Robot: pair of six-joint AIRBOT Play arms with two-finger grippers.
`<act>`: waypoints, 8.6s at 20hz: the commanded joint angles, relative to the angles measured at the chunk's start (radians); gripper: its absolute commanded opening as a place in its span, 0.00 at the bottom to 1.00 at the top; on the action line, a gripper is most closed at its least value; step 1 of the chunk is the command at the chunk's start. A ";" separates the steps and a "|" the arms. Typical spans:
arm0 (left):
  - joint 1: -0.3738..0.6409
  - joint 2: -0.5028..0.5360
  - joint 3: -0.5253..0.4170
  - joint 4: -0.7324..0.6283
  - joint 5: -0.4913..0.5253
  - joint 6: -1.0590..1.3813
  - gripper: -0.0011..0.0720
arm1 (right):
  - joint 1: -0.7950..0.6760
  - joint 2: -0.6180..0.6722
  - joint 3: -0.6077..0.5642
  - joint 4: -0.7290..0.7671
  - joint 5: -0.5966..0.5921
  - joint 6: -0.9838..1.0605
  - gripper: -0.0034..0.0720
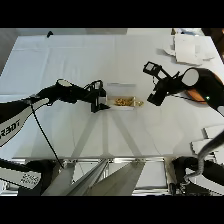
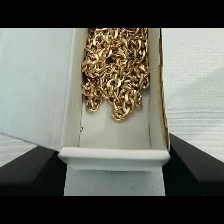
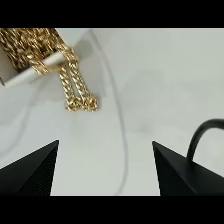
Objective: Fold the box and place the chain.
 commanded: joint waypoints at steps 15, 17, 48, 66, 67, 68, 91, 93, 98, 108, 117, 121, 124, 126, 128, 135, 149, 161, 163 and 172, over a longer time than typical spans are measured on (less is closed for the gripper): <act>0.000 0.000 0.001 0.000 0.000 0.000 0.52 | 0.152 -0.248 -0.035 -0.081 -0.190 0.119 0.61; 0.000 0.000 0.001 0.000 0.000 0.000 0.52 | 0.151 -0.247 -0.035 -0.089 -0.189 0.138 0.35; 0.000 0.000 0.001 0.000 0.000 0.000 0.52 | 0.322 0.075 -0.032 0.138 -0.376 0.165 0.25; 0.000 0.000 0.001 0.000 0.000 0.000 0.52 | 0.306 0.073 0.037 0.069 -0.387 0.607 0.29; 0.000 0.000 0.001 0.000 0.000 0.000 0.52 | 0.279 0.066 0.085 0.073 -0.358 0.607 0.29; 0.000 0.000 0.001 0.000 0.000 0.000 0.52 | 0.241 0.054 0.146 0.075 -0.314 0.607 0.29; 0.000 0.000 0.001 0.000 0.000 0.000 0.52 | 0.197 -0.351 0.448 0.390 0.221 0.012 0.32; 0.000 0.000 0.001 0.000 0.000 0.000 0.52 | 0.224 -0.327 0.447 0.312 0.174 0.008 0.41; 0.000 0.000 0.001 0.000 0.000 0.000 0.52 | 0.267 -0.270 0.410 0.217 0.151 0.021 0.41; 0.000 0.000 0.001 0.000 0.000 0.000 0.52 | 0.348 -0.106 0.121 0.137 -0.089 -0.034 0.46; 0.000 0.000 0.001 0.000 0.000 0.000 0.52 | 0.413 -0.106 0.097 0.085 -0.337 -0.169 0.57; 0.000 0.000 0.001 0.000 0.000 0.000 0.52 | 0.422 -0.106 0.074 0.090 -0.262 -0.169 0.57; 0.000 0.000 0.001 0.000 0.000 0.000 0.52 | 0.438 -0.104 0.040 0.090 -0.248 -0.170 0.58; 0.000 0.000 0.001 0.000 0.000 0.000 0.52 | 0.443 -0.104 0.019 0.090 -0.250 -0.170 0.58; 0.000 0.000 0.001 0.000 0.000 0.000 0.52 | 0.447 -0.104 0.013 0.090 -0.262 -0.169 0.60; 0.000 0.000 0.001 0.000 0.000 0.000 0.52 | 0.448 -0.104 0.013 0.058 -0.367 -0.161 0.60; 0.000 0.000 0.001 0.000 0.000 0.000 0.52 | 0.480 -0.061 0.013 -0.097 -0.437 -0.088 0.57; 0.000 0.000 0.001 0.000 0.000 0.000 0.52 | 0.483 -0.024 -0.040 -0.063 -0.321 -0.056 0.57; 0.000 0.000 0.001 0.000 0.000 0.000 0.52 | 0.485 -0.025 -0.071 -0.062 -0.336 -0.056 0.58; 0.000 0.000 0.001 0.000 0.000 0.000 0.52 | 0.485 -0.023 -0.089 -0.089 -0.489 -0.023 0.59</act>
